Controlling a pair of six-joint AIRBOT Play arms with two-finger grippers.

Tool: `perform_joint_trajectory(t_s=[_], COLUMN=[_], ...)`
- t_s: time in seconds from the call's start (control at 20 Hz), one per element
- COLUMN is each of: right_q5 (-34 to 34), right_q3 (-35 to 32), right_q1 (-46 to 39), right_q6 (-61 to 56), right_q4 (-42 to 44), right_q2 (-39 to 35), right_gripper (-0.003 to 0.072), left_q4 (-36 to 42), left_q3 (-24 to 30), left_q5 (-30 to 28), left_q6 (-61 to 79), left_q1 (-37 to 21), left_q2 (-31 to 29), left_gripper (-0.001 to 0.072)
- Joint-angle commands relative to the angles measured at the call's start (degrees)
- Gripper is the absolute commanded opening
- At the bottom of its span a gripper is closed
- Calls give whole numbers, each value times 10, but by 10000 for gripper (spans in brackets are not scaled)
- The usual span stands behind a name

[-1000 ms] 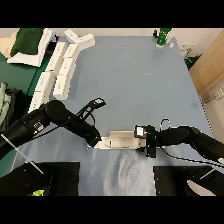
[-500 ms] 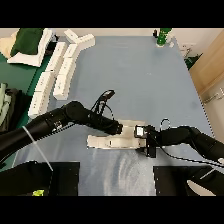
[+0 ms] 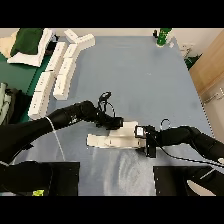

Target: Fold the box.

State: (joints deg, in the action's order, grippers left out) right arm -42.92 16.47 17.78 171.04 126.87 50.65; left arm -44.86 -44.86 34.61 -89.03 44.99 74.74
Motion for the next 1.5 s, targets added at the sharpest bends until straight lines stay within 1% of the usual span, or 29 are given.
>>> perform_joint_trajectory(t_s=[0.0, 0.2, 0.3, 0.4, 0.5, 0.7, 0.85, 1.0, 1.1, 1.15, 1.2, 1.25, 1.35, 1.45], right_q5=[2, 2, 2, 2, 2, 2, 2, 2, 2, 2, 2, 2, 2, 2], right_q3=[0, 0, 0, 0, 0, 0, 0, 0, 0, 0, 0, 0, 0, 0], right_q1=[0, 0, 0, 0, 0, 0, 0, 0, 0, 0, 0, 0, 0, 0], right_q6=[0, 0, 0, 0, 0, 0, 0, 0, 0, 0, 0, 0, 0, 0], right_q4=[-1, -2, -2, -2, -2, -2, -2, -2, -2, -2, -2, -2, -2, -2], right_q2=[0, 0, 0, 0, 0, 0, 0, 0, 0, 0, 0, 0, 0, 0], right_gripper=[485, 485, 485, 485, 485, 485, 485, 485, 485, 485, 485, 485, 485, 485], left_q4=[-24, -25, -31, -53, -103, -156, -202, -248, -234, -221, -204, -188, -146, -110], left_q3=[-1, -1, -4, -7, -7, -7, -2, 17, 35, 46, 62, 80, 115, 144], left_q5=[14, 3, 14, 39, 74, 163, 231, 249, 249, 249, 238, 218, 195, 177], left_q6=[-28, -20, 4, 16, 6, 7, 33, 110, 229, 285, 332, 368, 468, 585], left_q1=[-1, -1, -1, -5, -11, -14, -6, 22, 19, 9, -8, -26, -61, -77], left_q2=[20, 20, 5, -41, -116, -245, -302, -334, -340, -340, -339, -336, -328, -317], left_gripper=[14, 14, 13, 13, 13, 13, 13, 13, 16, 70, 500, 700, 700, 699])
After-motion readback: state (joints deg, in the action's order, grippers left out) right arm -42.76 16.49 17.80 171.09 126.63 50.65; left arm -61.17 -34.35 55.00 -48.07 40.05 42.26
